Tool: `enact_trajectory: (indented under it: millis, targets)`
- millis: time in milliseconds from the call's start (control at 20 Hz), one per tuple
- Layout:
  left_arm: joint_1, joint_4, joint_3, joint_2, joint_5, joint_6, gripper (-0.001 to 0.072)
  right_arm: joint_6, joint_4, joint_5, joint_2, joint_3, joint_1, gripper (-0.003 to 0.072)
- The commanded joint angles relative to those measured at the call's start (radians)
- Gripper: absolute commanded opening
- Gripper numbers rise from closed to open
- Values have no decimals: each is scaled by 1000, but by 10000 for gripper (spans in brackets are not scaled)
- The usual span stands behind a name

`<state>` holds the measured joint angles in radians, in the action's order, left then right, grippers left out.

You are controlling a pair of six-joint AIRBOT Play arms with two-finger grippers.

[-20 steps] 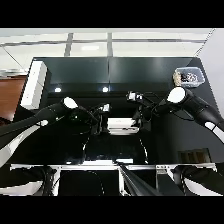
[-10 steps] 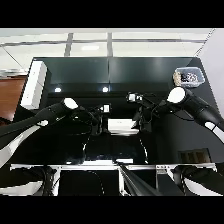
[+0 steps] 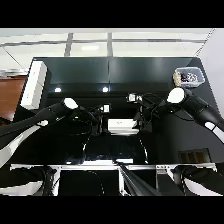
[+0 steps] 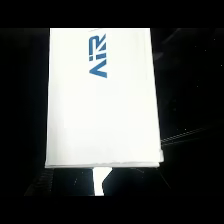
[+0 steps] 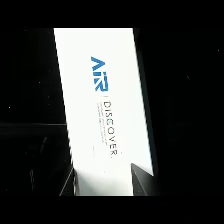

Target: Fold the box and place the chain.

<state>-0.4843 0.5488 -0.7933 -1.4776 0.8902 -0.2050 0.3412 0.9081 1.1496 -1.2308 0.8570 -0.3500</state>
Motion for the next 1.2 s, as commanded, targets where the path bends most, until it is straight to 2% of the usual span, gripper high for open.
enact_trajectory:
  millis: [0,250,500,600,700,750,800,850,900,1000,1150]
  targets:
    - [0,0,0,-1,0,-1,445,3,11,-6,-2,-4,-1,411]
    - [0,0,0,-1,0,0,445,66,7,21,8,16,-1,412]
    - [0,0,0,-1,-1,0,445,224,9,82,65,59,27,412]
    - [0,0,0,-1,-1,0,445,319,5,135,89,67,56,412]
    - [0,0,0,-1,0,0,445,489,1,259,100,65,101,393]
    - [0,0,0,-1,0,0,445,561,-20,335,100,50,124,69]
    - [0,0,0,-1,0,0,445,577,-99,384,100,23,145,13]
    - [0,0,0,-1,0,0,445,551,-249,414,100,-18,162,16]
    - [0,0,0,-1,0,0,445,507,-386,402,100,-59,165,16]
    - [0,0,0,-1,0,0,444,502,-550,264,98,-129,154,16]
    - [0,0,0,-1,0,0,445,603,-611,-33,93,-191,127,17]
